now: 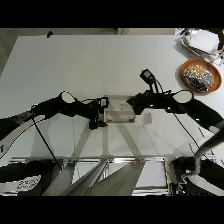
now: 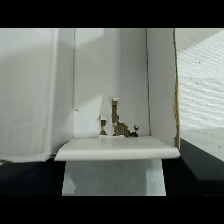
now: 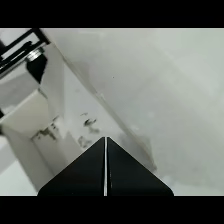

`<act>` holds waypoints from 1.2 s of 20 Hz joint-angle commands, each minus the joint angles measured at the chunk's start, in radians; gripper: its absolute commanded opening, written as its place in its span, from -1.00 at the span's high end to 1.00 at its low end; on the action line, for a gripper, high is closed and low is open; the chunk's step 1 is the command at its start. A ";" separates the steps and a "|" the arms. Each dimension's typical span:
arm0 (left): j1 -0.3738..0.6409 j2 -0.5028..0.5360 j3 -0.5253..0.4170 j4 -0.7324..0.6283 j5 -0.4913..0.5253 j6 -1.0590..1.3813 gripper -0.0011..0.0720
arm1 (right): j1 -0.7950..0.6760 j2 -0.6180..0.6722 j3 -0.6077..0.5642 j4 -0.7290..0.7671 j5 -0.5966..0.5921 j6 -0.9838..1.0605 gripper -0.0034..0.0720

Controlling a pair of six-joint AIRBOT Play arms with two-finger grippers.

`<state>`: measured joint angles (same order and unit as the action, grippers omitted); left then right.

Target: Fold the box and place the chain.

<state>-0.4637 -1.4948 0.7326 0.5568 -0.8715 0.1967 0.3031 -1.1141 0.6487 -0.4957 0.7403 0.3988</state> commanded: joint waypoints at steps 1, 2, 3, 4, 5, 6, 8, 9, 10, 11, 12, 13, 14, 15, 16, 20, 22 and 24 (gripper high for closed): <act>0.001 0.000 0.000 0.000 0.000 0.000 0.39 | -0.106 0.127 0.012 -0.236 0.259 0.037 0.90; 0.001 0.000 0.000 0.000 0.000 0.000 0.39 | -0.131 0.144 0.012 -0.338 0.333 0.011 0.90; 0.001 0.000 0.001 0.000 0.000 0.000 0.39 | -0.136 0.145 0.011 -0.442 0.402 -0.072 0.89; 0.001 0.000 0.000 0.000 0.000 0.000 0.39 | -0.123 0.141 0.010 -0.564 0.446 -0.177 0.89; 0.001 0.000 0.000 0.000 0.000 0.000 0.39 | -0.102 0.133 0.007 -0.624 0.440 -0.258 0.89; 0.001 0.000 0.000 0.000 0.000 0.000 0.39 | -0.082 0.115 0.006 -0.643 0.418 -0.295 0.89; 0.001 0.000 0.000 0.000 0.000 0.000 0.39 | -0.041 0.067 0.006 -0.603 0.326 -0.329 0.70; 0.001 0.000 0.001 0.000 0.000 0.000 0.39 | -0.029 0.038 0.006 -0.572 0.270 -0.358 0.42; 0.001 0.000 0.000 0.000 0.000 0.000 0.39 | -0.018 0.005 0.006 -0.549 0.209 -0.386 0.32; 0.001 0.000 0.000 0.000 0.000 0.000 0.39 | -0.003 -0.026 0.006 -0.542 0.167 -0.418 0.32; 0.001 0.000 0.001 0.000 0.000 0.000 0.39 | 0.013 -0.051 0.006 -0.542 0.145 -0.457 0.34; 0.001 0.000 0.000 0.000 0.000 0.000 0.39 | 0.033 -0.076 0.006 -0.542 0.134 -0.493 0.35; 0.001 0.000 0.001 0.000 0.000 0.000 0.39 | 0.054 -0.093 0.006 -0.542 0.121 -0.512 0.41; 0.001 0.000 0.000 0.000 0.000 0.000 0.39 | 0.072 -0.104 0.006 -0.536 0.085 -0.512 0.49; 0.001 0.000 0.001 0.000 0.000 0.000 0.39 | 0.083 -0.109 0.006 -0.508 0.054 -0.513 0.49; 0.001 0.000 0.001 0.000 0.000 0.000 0.39 | 0.118 -0.111 0.006 -0.410 0.026 -0.566 0.51; 0.001 0.000 0.000 0.000 0.000 0.000 0.39 | 0.135 -0.114 0.006 -0.389 0.021 -0.566 0.54; 0.001 0.000 0.001 0.000 0.000 0.000 0.39 | 0.150 -0.121 0.006 -0.357 0.021 -0.565 0.68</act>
<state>-0.4629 -1.4940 0.7326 0.5579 -0.8726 0.1955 0.4282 -1.2259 0.6556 -0.9188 0.7773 -0.1482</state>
